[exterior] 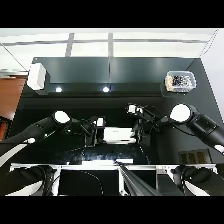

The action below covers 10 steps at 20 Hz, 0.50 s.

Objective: Fold the box and place the chain.

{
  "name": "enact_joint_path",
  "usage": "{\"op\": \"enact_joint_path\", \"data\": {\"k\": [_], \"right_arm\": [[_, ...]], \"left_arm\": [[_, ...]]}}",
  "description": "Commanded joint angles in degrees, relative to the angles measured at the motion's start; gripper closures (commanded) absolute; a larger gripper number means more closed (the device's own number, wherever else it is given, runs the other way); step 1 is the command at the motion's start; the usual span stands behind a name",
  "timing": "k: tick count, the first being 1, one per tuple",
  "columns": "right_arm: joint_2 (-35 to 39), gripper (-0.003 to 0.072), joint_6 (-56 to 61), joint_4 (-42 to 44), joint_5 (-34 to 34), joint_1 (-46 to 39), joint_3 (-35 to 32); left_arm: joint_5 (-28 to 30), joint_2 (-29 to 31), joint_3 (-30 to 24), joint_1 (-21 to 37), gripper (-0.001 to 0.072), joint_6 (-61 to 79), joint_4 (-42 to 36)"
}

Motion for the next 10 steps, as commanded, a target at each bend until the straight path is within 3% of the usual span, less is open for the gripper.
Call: {"op": "enact_joint_path", "data": {"k": [1,10], "right_arm": [[0.0,0.0448,0.7,0.1,-1.6,0.0,0.0],[0.0,0.0448,0.8,0.1,-1.1,0.0,0.0]], "left_arm": [[0.0,0.0,0.0,0.0,0.0417,0.1,0.0],[0.0,0.0,0.0,0.0,0.0417,0.1,0.0]]}}
